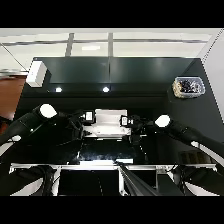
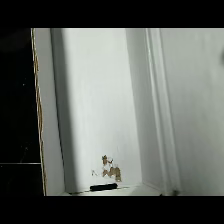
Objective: Fold the box and place the chain.
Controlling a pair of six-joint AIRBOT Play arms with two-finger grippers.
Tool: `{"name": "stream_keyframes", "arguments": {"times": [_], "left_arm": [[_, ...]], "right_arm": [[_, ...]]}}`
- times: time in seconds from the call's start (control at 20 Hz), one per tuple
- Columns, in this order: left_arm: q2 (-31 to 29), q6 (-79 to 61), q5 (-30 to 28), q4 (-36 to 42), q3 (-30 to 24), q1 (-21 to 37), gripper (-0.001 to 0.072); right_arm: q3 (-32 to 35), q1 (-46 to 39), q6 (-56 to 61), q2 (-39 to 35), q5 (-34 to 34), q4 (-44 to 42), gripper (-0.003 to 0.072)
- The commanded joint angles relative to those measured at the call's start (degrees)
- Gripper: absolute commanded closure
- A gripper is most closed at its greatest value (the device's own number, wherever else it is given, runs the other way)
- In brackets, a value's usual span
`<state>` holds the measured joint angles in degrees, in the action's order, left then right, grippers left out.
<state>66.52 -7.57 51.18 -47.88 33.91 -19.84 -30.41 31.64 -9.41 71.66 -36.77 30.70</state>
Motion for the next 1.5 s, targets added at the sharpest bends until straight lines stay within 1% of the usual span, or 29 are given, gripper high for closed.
{"name": "stream_keyframes", "arguments": {"times": [0.0,0.05,0.15,0.2,0.3,0.6,0.75,0.9,0.95,1.0,1.1,1.15,1.2,1.45], "left_arm": [[0.3,-0.6,0.2,0.7,0.0,-0.2,0.0159],[0.4,-0.6,0.3,0.9,0.0,-0.2,0.0162],[0.5,-0.6,0.0,1.9,0.0,-0.2,0.0294],[0.5,-0.6,0.1,2.9,0.0,-0.2,0.0309],[0.7,-0.6,0.2,5.2,0.0,-0.4,0.0309],[1.3,0.6,0.4,3.0,0.0,-1.6,0.0308],[1.3,0.9,2.1,0.6,0.0,-1.6,0.0308],[1.4,2.0,1.5,1.6,0.0,-1.7,0.0310],[1.5,2.0,1.1,2.7,0.0,-1.7,0.0326],[1.7,2.0,0.8,3.5,0.0,-1.7,0.0358],[2.4,2.0,0.2,3.8,0.0,-2.1,0.0365],[2.8,2.0,0.2,3.8,0.0,-2.4,0.0383],[3.0,2.0,0.0,3.8,0.0,-2.9,0.0443],[3.0,2.0,-1.5,3.8,0.0,-3.5,0.0450]], "right_arm": [[0.0,0.0,0.0,0.0,0.0,0.0,0.0161],[0.0,0.0,0.0,0.0,0.0,0.0,0.0161],[0.0,0.0,0.0,0.0,0.0,0.0,0.0161],[0.0,0.0,0.0,0.0,0.0,0.0,0.0160],[0.0,0.0,0.0,0.0,0.0,0.0,0.0161],[0.0,0.0,0.0,0.0,0.0,0.0,0.0161],[0.0,0.0,0.0,0.0,0.0,0.0,0.0161],[0.0,0.0,0.0,0.0,0.0,0.0,0.0161],[0.0,0.0,0.0,0.0,0.0,0.0,0.0161],[0.0,0.0,0.0,0.0,0.0,0.0,0.0161],[0.0,0.0,0.0,0.0,0.0,0.0,0.0161],[0.0,0.0,0.0,0.0,0.0,0.0,0.0161],[0.0,0.0,0.0,0.0,0.0,0.0,0.0161],[0.0,0.0,0.0,0.0,0.0,0.0,0.0161]]}}
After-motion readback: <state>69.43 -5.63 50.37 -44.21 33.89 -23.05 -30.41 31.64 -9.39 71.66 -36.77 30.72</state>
